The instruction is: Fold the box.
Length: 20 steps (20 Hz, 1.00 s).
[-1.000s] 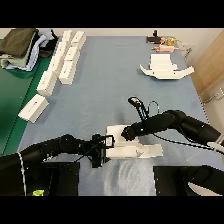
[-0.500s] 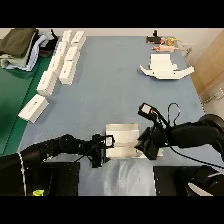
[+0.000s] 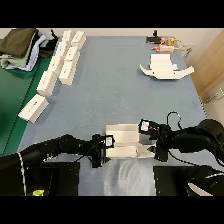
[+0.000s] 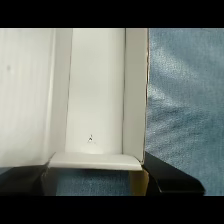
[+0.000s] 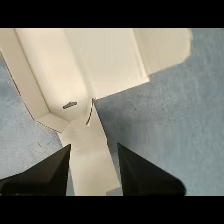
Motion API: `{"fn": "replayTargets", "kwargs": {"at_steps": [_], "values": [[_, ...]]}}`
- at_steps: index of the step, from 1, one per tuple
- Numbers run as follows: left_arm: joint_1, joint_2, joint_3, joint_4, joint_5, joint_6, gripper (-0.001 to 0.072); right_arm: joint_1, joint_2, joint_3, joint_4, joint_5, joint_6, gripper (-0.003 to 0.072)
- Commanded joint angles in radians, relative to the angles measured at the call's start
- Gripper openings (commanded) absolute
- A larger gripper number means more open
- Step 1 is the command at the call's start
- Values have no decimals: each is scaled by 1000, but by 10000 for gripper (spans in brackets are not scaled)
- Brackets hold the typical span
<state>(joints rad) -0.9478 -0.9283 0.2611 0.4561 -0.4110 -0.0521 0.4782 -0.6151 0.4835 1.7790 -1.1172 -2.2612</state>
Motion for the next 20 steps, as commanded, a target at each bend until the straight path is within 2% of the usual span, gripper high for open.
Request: {"fn": "replayTargets", "kwargs": {"at_steps": [1,4,5,11,13,14,16,17,18,20], "values": [[0,-1,1,0,0,0,461,51,-63,-4,-21,35,-97,468],[0,-1,1,0,0,0,462,134,-92,-14,-45,35,-96,481],[0,-1,1,0,0,0,461,146,-96,-24,-48,42,-96,528],[0,-1,1,0,0,0,461,148,-97,-83,-32,223,-149,529],[0,-1,1,0,0,0,461,148,-97,-90,29,232,-167,526],[0,-1,1,0,0,0,462,148,-97,-93,50,233,-177,503],[0,-1,1,0,0,0,461,148,-97,-98,70,238,-191,365],[0,-1,1,0,0,0,461,148,-97,-98,74,238,-193,331],[0,-1,1,0,0,0,461,151,-97,-98,77,238,-193,261],[0,-1,1,0,0,0,461,160,-97,-98,84,249,-193,252]]}}
